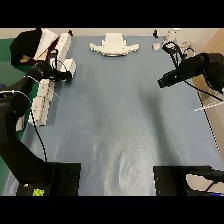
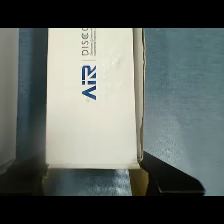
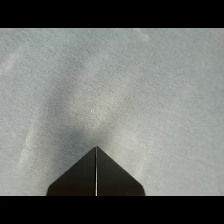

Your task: Fold the box.

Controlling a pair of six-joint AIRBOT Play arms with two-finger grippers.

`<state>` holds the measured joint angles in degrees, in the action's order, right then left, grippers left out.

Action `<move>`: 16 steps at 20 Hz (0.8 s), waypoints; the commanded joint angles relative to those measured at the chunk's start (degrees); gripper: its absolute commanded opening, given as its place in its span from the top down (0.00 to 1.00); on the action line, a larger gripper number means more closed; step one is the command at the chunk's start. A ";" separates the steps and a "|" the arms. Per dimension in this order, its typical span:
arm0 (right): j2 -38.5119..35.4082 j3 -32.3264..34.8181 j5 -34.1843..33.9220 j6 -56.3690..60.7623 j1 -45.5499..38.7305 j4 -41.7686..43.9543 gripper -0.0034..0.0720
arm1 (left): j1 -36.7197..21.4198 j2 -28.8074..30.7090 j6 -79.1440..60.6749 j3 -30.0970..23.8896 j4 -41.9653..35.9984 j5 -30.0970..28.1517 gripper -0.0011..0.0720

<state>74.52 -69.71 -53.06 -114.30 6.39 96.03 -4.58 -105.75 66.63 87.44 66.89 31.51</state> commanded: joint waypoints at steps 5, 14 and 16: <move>0.04 -0.02 0.02 0.00 0.00 0.02 0.95 | -0.17 -3.48 3.72 5.77 7.08 1.33 0.27; 0.04 -0.02 0.02 0.00 0.00 0.02 0.95 | -0.13 -4.39 3.41 5.77 7.23 1.22 0.27; 0.04 -0.02 0.02 0.00 -0.02 0.02 0.95 | -0.11 -4.39 3.43 5.77 7.23 1.22 0.27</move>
<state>74.54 -69.69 -53.04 -114.30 6.39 96.03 -4.69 -110.06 70.08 93.17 73.97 32.77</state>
